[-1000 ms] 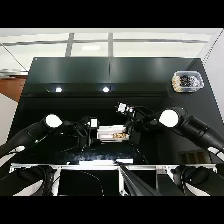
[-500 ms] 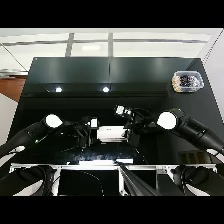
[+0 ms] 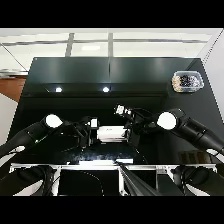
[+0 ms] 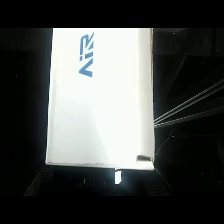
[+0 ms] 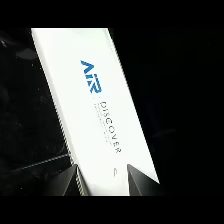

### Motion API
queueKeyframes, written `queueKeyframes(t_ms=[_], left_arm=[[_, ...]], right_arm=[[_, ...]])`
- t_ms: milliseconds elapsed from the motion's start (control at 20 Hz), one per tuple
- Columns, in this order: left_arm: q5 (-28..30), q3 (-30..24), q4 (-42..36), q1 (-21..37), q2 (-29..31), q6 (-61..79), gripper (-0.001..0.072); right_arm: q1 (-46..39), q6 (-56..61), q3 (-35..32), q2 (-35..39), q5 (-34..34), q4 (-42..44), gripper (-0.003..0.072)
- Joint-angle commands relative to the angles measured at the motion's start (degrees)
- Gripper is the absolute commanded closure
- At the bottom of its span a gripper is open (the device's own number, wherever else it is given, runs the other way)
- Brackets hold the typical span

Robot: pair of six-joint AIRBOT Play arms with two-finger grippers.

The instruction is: Fold the box and place the chain.

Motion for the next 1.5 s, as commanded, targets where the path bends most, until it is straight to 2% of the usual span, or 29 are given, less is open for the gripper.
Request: queueKeyframes(t_ms=[0,300,400,650,700,750,800,1100,1450], left_arm=[[0.04,0.00,0.02,-0.02,-0.02,-0.02,0.0310],[0.04,0.00,0.04,-0.02,-0.02,-0.02,0.0310],[0.04,0.00,0.02,-0.02,-0.02,-0.02,0.0310],[0.04,0.00,0.02,-0.02,-0.02,-0.02,0.0310],[0.04,0.00,0.02,-0.02,-0.02,-0.02,0.0310],[0.04,0.00,0.02,-0.02,-0.02,-0.02,0.0310],[0.04,0.00,0.02,-0.02,-0.02,-0.02,0.0310],[0.04,0.00,0.02,-0.02,-0.02,-0.02,0.0310],[0.09,0.00,0.02,-0.02,-0.02,-0.02,0.0310]], right_arm=[[0.02,0.17,-0.72,-0.04,-0.22,-0.04,0.0302],[1.14,0.22,-1.07,-0.46,-2.64,0.13,0.0304],[1.57,0.85,-1.07,-0.70,-3.13,0.20,0.0342],[1.55,1.09,-1.07,-0.72,-2.97,0.20,0.0340],[1.55,1.14,-1.07,-0.74,-2.95,0.20,0.0330],[1.57,1.29,-1.07,-0.76,-3.06,0.20,0.0217],[1.55,1.29,-1.09,-0.79,-3.10,0.20,0.0185],[1.53,1.55,-1.25,-1.64,-3.21,0.20,0.0185],[1.51,4.33,-1.25,2.23,-2.49,-0.02,0.0185]])
